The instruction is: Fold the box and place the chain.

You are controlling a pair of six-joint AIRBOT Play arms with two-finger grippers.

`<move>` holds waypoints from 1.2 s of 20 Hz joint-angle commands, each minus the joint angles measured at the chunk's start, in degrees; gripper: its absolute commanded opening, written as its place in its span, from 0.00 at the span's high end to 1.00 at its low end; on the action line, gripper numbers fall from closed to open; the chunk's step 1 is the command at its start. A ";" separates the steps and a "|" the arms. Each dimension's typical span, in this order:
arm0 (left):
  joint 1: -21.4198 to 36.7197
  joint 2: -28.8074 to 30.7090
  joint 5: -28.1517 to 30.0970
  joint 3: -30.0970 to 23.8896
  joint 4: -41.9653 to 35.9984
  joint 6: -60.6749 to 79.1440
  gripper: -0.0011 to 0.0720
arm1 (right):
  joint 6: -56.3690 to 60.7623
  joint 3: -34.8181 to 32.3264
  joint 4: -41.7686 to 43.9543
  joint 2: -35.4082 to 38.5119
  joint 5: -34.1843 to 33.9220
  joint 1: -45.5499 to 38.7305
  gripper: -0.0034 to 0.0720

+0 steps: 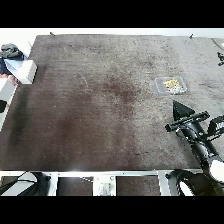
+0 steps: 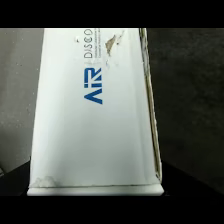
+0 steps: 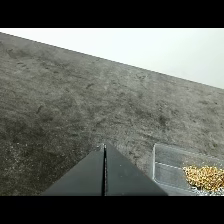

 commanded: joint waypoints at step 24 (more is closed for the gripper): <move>-4.26 -11.30 7.28 -1.79 2.95 4.57 0.14 | 0.00 -0.02 0.02 0.07 0.02 0.02 0.97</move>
